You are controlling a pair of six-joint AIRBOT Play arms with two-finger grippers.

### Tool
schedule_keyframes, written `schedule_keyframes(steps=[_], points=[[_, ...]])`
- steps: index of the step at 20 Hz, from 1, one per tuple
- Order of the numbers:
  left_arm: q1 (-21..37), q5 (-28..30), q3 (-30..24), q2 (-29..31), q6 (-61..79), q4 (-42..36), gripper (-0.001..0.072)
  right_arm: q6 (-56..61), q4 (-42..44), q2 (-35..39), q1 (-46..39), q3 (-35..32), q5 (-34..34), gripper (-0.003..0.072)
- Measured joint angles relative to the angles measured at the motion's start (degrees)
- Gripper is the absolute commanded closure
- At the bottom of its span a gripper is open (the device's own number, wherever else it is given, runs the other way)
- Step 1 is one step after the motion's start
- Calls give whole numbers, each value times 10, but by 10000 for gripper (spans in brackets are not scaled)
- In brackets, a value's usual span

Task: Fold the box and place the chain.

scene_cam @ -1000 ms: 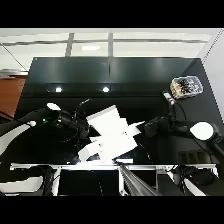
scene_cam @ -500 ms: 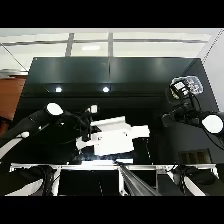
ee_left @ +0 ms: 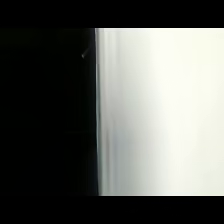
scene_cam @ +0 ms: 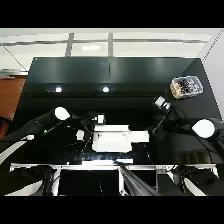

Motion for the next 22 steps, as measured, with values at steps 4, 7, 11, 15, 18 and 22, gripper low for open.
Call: schedule_keyframes(steps=[4,7,11,15,18,22], points=[[-2,5,9,-7,-23,2,677,-26,14,-1,66,-34,-26,-14],[-2,2,12,-15,-32,5,677,-49,19,-1,114,-47,-44,-13],[-2,1,12,-19,-36,4,677,-84,20,-6,164,-55,-54,-14],[-2,1,13,-23,-37,4,678,-123,28,-26,210,-58,-66,-14],[-2,1,13,-24,-38,4,677,-154,34,-40,241,-58,-98,-13],[-2,1,13,-25,-38,4,678,-177,42,-69,259,-58,-152,-14]])
